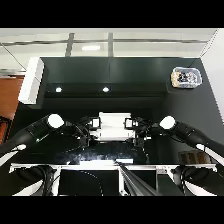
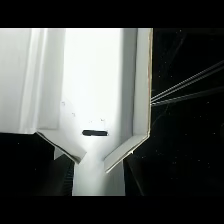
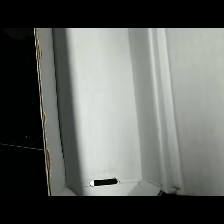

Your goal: Fold the box and place the chain.

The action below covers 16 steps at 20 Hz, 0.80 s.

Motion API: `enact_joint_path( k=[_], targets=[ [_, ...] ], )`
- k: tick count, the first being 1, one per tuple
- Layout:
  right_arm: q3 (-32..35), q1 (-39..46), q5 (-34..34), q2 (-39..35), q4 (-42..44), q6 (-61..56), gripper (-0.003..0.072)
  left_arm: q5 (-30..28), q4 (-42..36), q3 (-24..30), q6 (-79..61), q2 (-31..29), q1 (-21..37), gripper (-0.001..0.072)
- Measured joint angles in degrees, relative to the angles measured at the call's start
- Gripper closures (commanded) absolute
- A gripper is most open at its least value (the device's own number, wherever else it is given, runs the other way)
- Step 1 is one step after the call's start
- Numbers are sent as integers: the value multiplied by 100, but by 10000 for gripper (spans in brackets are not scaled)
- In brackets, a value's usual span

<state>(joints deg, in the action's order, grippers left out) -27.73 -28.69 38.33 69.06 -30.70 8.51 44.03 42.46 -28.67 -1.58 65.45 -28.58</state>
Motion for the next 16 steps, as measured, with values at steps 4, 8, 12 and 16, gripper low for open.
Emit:
enact_joint_path(
  k=[4, 8, 12, 16],
  targets=[
    [0, 0, 0, 0, 0, 0, 192, -22, -66, 2, -15, 17, -26, 364],
    [2, 2, 0, 0, 0, 0, 192, -46, -310, 2, 4, 17, -31, 449],
    [2, 0, 0, 0, 0, 0, 192, -44, -503, 2, 31, 20, -35, 449],
    [0, 2, 2, 0, 0, 0, 192, -59, -966, 2, 46, 66, -35, 449]
  ],
)
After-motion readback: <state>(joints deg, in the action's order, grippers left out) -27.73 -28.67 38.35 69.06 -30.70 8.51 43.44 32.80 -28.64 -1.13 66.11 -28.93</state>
